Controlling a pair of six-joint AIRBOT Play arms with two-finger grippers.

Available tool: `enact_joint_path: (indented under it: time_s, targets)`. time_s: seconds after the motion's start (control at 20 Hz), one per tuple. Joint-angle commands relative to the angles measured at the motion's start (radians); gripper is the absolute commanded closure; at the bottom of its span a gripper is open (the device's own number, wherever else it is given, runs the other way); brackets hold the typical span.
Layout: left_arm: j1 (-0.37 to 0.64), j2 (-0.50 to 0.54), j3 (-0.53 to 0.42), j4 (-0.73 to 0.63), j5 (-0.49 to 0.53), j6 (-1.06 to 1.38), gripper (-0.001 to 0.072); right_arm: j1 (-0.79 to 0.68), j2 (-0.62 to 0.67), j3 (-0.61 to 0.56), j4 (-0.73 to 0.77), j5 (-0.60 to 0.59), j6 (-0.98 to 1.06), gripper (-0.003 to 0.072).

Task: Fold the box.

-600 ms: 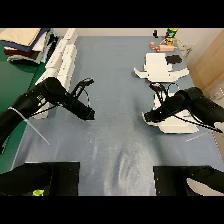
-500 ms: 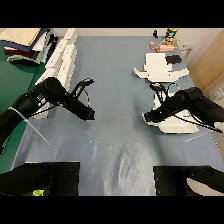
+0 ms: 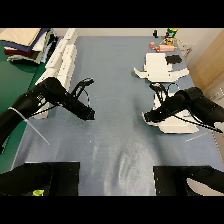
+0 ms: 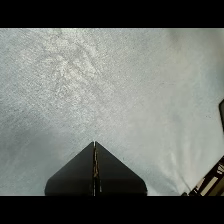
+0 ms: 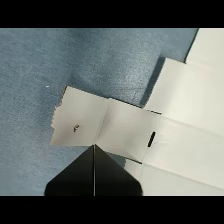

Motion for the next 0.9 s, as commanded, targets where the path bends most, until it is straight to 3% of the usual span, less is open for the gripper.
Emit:
enact_joint_path:
  time_s: [0.0, 0.25, 0.3, 0.4, 0.55, 0.65, 0.8, 0.85]
  targets:
    - [0.000, -0.001, 0.000, 0.000, 0.000, 0.000, 0.0698, 0.000, -0.001, 0.001, 0.016, 0.002, 0.001, 0.0681]
    - [0.000, -0.001, 0.000, -0.015, 0.038, 0.000, 0.0697, -0.001, -0.001, 0.009, 0.247, 0.006, 0.014, 0.0680]
    - [0.000, -0.001, 0.000, -0.015, 0.039, 0.000, 0.0697, -0.006, 0.000, 0.034, 0.188, -0.014, 0.053, 0.0680]
    - [0.000, -0.001, 0.000, -0.020, 0.053, 0.000, 0.0697, -0.046, 0.000, 0.122, -0.046, -0.128, 0.169, 0.0470]
    - [0.000, -0.001, 0.000, -0.043, 0.055, 0.000, 0.0698, -0.200, -0.007, 0.252, -0.392, -0.272, 0.186, 0.0414]
    - [0.000, -0.001, 0.000, -0.082, 0.068, 0.000, 0.0697, -0.362, -0.031, 0.282, -0.435, -0.272, 0.156, 0.0370]
    - [0.000, -0.001, 0.000, -0.127, 0.111, 0.000, 0.0697, -0.648, -0.116, 0.284, -0.326, -0.271, -0.024, 0.0370]
    - [0.000, -0.001, 0.000, -0.141, 0.125, 0.000, 0.0697, -0.734, -0.150, 0.284, -0.276, -0.271, -0.050, 0.0327]
